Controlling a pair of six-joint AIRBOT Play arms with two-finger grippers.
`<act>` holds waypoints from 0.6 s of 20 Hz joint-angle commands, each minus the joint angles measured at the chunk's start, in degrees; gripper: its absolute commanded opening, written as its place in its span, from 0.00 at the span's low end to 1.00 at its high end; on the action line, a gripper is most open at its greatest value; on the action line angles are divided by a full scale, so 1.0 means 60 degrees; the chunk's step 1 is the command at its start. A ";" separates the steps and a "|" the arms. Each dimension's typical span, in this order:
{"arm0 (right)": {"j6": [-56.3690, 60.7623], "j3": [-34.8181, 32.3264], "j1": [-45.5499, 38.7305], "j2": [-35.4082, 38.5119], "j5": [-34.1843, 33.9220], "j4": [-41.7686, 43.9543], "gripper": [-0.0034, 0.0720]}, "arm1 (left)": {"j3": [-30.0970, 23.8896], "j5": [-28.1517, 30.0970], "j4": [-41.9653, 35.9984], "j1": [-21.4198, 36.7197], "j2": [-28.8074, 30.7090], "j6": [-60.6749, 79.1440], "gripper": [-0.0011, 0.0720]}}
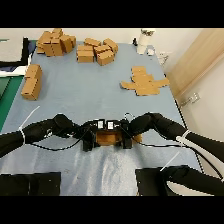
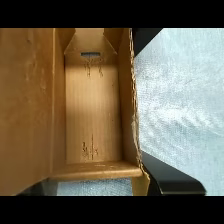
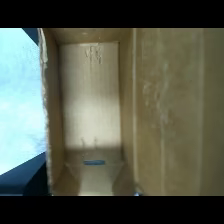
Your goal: Fold the box.
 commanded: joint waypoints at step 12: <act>0.5668 0.0015 -0.1093 0.3883 -0.4299 -0.1140 1.00 | 0.0007 -0.0051 0.0018 -0.0004 0.0000 0.0004 0.73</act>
